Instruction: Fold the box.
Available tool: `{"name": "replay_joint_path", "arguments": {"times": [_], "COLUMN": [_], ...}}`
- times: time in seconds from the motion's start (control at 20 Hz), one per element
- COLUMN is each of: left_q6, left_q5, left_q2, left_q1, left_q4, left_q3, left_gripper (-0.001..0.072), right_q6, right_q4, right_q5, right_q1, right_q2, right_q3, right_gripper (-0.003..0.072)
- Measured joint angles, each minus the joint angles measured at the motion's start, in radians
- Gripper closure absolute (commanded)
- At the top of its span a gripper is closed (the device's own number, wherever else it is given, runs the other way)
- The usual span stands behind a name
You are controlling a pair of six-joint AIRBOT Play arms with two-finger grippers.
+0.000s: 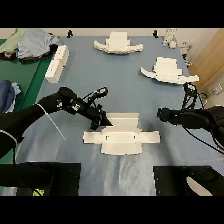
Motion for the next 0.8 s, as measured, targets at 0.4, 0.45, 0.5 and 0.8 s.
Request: {"name": "replay_joint_path", "arguments": {"times": [0.4,0.45,0.5,0.8], "left_q6": [-0.011,0.0,0.011,0.098], "left_q5": [0.051,0.072,0.095,0.23], "left_q2": [0.019,0.037,0.061,0.245], "left_q1": [-0.048,-0.053,-0.059,-0.111], "left_q4": [-0.004,-0.01,-0.017,-0.075], "left_q3": [-0.046,-0.064,-0.085,-0.213], "left_gripper": [0.07,0.07,0.07,0.0699], "right_q6": [-0.014,-0.014,-0.015,-0.015], "right_q4": [0.011,0.011,0.011,0.011], "right_q5": [0.0,0.0,0.0,0.0], "right_q1": [0.0,0.0,0.0,0.0], "right_q2": [0.0,0.0,0.0,0.0], "right_q3": [0.0,0.0,0.0,0.0], "right_gripper": [0.0424,0.0424,0.0424,0.0424]}}
